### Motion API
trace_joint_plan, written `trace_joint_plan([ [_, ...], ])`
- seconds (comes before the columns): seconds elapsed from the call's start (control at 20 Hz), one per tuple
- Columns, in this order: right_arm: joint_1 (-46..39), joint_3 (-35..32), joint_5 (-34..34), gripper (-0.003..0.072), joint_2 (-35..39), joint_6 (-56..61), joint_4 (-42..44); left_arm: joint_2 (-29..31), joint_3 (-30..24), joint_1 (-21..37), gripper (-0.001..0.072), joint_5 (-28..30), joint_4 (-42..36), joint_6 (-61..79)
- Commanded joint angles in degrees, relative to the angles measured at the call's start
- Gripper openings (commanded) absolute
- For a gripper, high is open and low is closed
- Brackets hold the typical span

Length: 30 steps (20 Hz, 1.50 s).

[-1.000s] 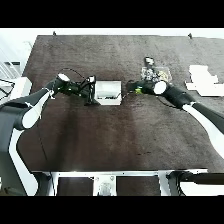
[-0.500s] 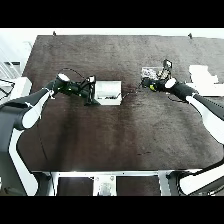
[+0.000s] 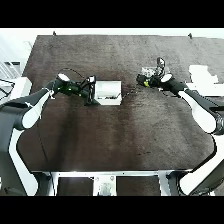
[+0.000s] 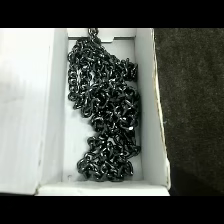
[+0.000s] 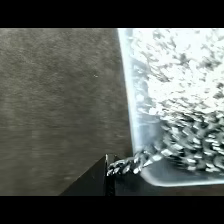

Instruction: Fold the box and place the chain.

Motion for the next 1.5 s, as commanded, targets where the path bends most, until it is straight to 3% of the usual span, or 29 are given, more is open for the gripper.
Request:
trace_joint_plan([
  [0.0, 0.52, -0.02, 4.85, 0.0015, 4.35, -3.56, 1.66, 0.04, 0.00, 0.04, 0.0462, -0.02, 0.02, 0.02],
  [0.3, 6.43, -1.55, 6.43, 0.0015, 24.61, -5.33, -4.33, 0.04, 0.00, 0.04, 0.0463, 0.00, 0.00, 0.02],
  [0.5, 10.47, -1.57, 11.74, 0.0016, 31.93, -4.44, -7.41, 0.04, 0.00, 0.04, 0.0463, 0.00, 0.02, 0.02],
  [0.85, 19.61, -4.02, 15.17, 0.0015, 34.82, 0.76, -10.75, 0.04, 0.00, 0.04, 0.0462, -0.04, 0.00, 0.00],
  [1.15, 20.74, -13.33, 8.55, 0.0015, 34.80, 6.32, -11.23, 0.04, 0.00, 0.04, 0.0462, -0.04, 0.02, 0.00],
  [1.45, 23.12, -14.49, 4.61, 0.0015, 34.47, 6.75, -10.58, 0.04, 0.00, 0.04, 0.0463, -0.04, 0.02, 0.00],
])
